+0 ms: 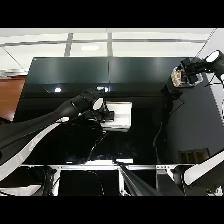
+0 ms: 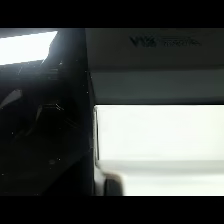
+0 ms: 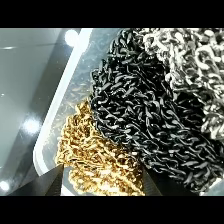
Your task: Fold the box and place the chain.
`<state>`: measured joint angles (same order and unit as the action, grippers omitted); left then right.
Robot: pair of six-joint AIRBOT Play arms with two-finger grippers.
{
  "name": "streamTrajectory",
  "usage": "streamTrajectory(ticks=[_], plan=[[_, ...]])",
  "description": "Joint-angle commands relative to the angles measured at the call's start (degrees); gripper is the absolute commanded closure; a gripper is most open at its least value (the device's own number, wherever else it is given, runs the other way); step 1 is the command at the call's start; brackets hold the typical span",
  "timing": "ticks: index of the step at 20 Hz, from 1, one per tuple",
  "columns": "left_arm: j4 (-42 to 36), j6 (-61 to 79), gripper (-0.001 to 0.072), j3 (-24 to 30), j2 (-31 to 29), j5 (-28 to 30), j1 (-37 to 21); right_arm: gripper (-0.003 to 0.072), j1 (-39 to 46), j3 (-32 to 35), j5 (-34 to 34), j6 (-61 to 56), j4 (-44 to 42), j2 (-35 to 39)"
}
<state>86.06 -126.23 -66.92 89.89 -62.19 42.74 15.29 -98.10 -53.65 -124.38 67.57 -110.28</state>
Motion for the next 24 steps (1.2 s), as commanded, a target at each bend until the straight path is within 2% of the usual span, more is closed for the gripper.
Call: streamTrajectory(ticks=[1, 2, 4, 7, 11, 14, 20, 24], plan=[[0.0, 0.0, 0.0682, -0.02, 0.0, 0.02, 0.0, 0.0446, -0.28, 0.02, 0.02, 1.49, -0.07, -0.59], [0.0, 0.0, 0.0682, -0.02, 0.0, 0.02, 0.0, 0.0637, -0.28, 0.0, 0.11, 3.39, -0.52, -0.52], [-0.02, 0.0, 0.0682, -0.02, 0.0, 0.0, 0.0, 0.0672, -0.28, -0.13, -0.22, 6.05, -1.22, -0.37], [-0.02, 0.0, 0.0682, -0.02, 0.0, 0.02, 0.0, 0.0673, -0.22, -0.13, -0.83, 11.19, -0.85, 1.75], [0.0, 0.0, 0.0682, -0.02, 0.0, 0.04, -0.02, 0.0674, 0.04, -0.13, -2.84, 22.88, -0.92, 8.83], [0.02, 0.0, 0.0682, -0.02, 0.0, 0.22, -0.02, 0.0674, 0.63, -0.13, -5.29, 28.87, -0.87, 16.85], [0.0, 0.0, 0.0682, -0.02, 0.0, 0.2, -0.02, 0.0675, 0.68, -0.15, -2.67, 33.11, -1.18, 35.85], [0.02, 0.0, 0.0682, -0.02, 0.0, 0.2, -0.02, 0.0675, 0.66, -0.39, -2.93, 36.61, -8.2, 45.64]])
